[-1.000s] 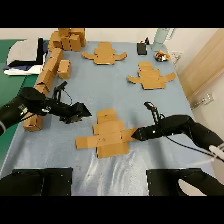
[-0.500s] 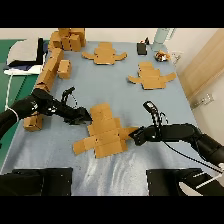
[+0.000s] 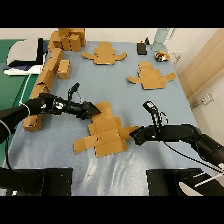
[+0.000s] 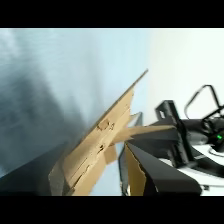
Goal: Fold the box.
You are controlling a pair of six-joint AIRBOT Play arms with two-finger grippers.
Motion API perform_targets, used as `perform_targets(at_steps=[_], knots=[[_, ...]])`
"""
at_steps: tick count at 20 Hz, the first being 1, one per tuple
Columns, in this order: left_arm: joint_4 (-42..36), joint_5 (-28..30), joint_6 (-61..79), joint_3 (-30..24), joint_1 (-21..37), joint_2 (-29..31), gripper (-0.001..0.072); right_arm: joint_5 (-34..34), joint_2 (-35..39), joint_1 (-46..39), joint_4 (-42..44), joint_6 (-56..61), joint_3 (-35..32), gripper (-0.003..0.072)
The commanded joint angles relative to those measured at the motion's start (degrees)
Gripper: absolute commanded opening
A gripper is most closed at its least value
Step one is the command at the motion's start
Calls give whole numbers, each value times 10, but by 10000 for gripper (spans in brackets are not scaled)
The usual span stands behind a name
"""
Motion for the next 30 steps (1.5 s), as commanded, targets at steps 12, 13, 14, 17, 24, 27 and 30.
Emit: perform_targets(at_steps=[12,13,14,17,24,27,30], knots=[[17,-92,37,7,0,-42,170,12,0,0,-22,16,0,2],[17,-81,37,7,-1,-42,169,12,0,0,-22,21,0,2],[17,-75,38,7,-2,-42,169,12,0,0,-22,24,0,2],[17,-74,44,7,-6,-42,168,12,0,0,-22,24,0,2],[5,-77,68,39,-8,-42,16,17,0,0,-22,27,0,19],[9,-74,92,71,-12,-41,15,30,2,-32,-34,112,5,457],[13,-51,132,99,-49,-41,15,28,2,-94,-101,213,22,457]])
